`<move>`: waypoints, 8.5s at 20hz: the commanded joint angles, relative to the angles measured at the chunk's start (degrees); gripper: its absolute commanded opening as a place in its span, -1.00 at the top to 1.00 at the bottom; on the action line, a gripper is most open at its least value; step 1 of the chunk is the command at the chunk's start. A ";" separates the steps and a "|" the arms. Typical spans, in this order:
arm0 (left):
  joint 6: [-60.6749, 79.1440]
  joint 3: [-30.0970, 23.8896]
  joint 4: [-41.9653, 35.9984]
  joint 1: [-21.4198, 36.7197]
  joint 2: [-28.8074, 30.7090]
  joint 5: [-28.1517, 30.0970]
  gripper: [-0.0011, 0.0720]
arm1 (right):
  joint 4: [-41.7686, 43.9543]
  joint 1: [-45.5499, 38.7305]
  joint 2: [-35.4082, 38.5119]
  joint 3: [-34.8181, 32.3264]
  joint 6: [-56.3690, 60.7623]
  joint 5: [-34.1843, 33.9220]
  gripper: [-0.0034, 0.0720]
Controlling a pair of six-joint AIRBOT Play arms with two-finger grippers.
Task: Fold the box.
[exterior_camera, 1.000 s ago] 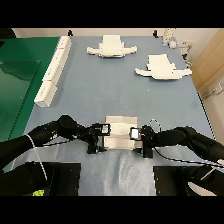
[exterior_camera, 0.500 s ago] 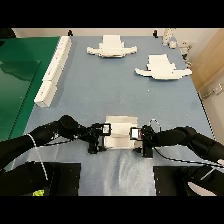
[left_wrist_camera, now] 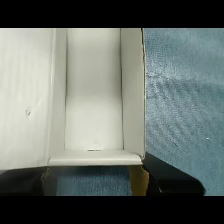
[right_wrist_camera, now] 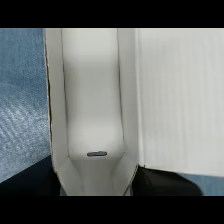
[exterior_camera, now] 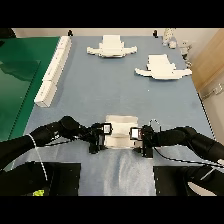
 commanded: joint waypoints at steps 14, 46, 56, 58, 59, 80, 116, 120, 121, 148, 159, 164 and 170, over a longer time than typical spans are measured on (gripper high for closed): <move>-0.28 0.00 0.13 -0.11 -0.04 0.42 -0.37 | 0.07 -0.02 0.00 0.00 0.00 -0.02 -0.54; -0.28 0.00 0.11 -0.11 -0.04 0.42 -0.37 | 8.09 3.06 4.92 12.94 80.52 -1.42 0.83; -0.28 0.00 0.11 -0.11 -0.04 0.42 -0.37 | 3.56 -1.29 -17.33 19.26 77.46 1.29 0.89; -0.28 0.00 0.11 -0.11 -0.04 0.42 -0.37 | 3.61 -1.29 -18.45 19.26 75.71 1.11 0.90; -0.28 0.00 0.11 -0.11 -0.04 0.42 -0.37 | 3.56 -1.29 -18.51 19.26 74.90 1.01 0.89; -0.28 0.00 0.11 -0.11 -0.04 0.42 -0.37 | -9.57 -0.57 16.46 12.24 51.56 -27.93 0.64; -0.28 0.00 0.11 -0.11 -0.04 0.42 -0.36 | -4.15 1.64 -0.94 7.87 8.46 -8.00 0.54; -0.28 0.00 0.11 -0.11 -0.04 0.42 -0.37 | -3.23 1.64 -1.73 7.85 7.87 -7.21 -0.78; -0.28 0.00 0.11 -0.11 -0.04 0.42 -0.37 | -3.28 1.64 -1.73 7.87 7.85 -7.04 -0.99; -0.28 0.00 0.11 -0.11 -0.04 0.42 -0.37 | -26.16 -25.75 9.29 10.88 87.34 -30.77 0.90; -0.28 0.00 0.11 -0.11 -0.04 0.42 -0.37 | 1.51 -43.47 -3.82 1.99 63.28 -33.27 0.91; -0.28 0.00 0.11 -0.11 -0.04 0.42 -0.37 | 6.25 -43.36 -3.80 1.53 59.36 -34.29 0.91; -0.28 0.00 0.11 -0.11 -0.04 0.42 -0.36 | 10.88 -43.36 -3.80 -1.29 56.26 -31.67 0.91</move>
